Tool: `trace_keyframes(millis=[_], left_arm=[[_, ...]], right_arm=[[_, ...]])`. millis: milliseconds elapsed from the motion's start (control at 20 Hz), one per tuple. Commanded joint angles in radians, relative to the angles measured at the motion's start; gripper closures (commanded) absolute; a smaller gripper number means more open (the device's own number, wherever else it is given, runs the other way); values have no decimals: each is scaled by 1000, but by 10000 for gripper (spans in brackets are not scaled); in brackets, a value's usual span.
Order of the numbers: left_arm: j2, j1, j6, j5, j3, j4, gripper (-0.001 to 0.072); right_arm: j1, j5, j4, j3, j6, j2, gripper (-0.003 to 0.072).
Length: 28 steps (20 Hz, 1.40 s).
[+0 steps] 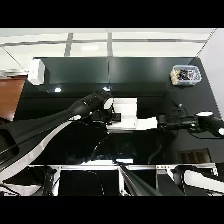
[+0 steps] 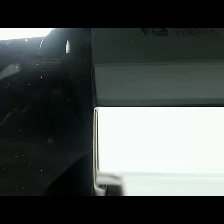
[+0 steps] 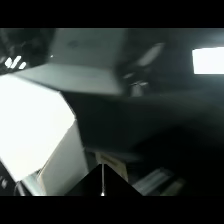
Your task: Fold the box and place the chain.
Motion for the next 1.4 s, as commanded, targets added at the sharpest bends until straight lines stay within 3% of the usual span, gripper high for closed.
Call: trace_keyframes(millis=[0,50,100,200,350,550,600,650,750,1050,1350], left_arm=[[0,1,0,-2,1,0,683],[0,1,0,-2,1,0,683],[0,1,0,-2,1,0,682],[0,1,0,-2,1,0,683],[0,1,0,0,1,1,683],[0,1,0,0,1,1,683],[0,1,0,1,1,1,683],[0,1,0,1,1,1,683],[0,1,0,2,1,1,683],[0,1,0,3,1,1,683],[0,1,0,2,1,1,683]], right_arm=[[64,42,59,31,-70,-29,674],[64,65,48,48,-70,-29,672],[64,92,46,63,-69,-29,599],[67,135,49,80,-60,-29,74],[118,178,63,105,-47,-29,62],[251,110,50,176,32,-29,85],[282,90,26,199,71,-29,120],[308,77,2,219,125,-29,225],[349,77,-42,259,195,-29,269],[471,2,-294,363,468,-29,270],[660,-62,-682,471,832,-29,271]])
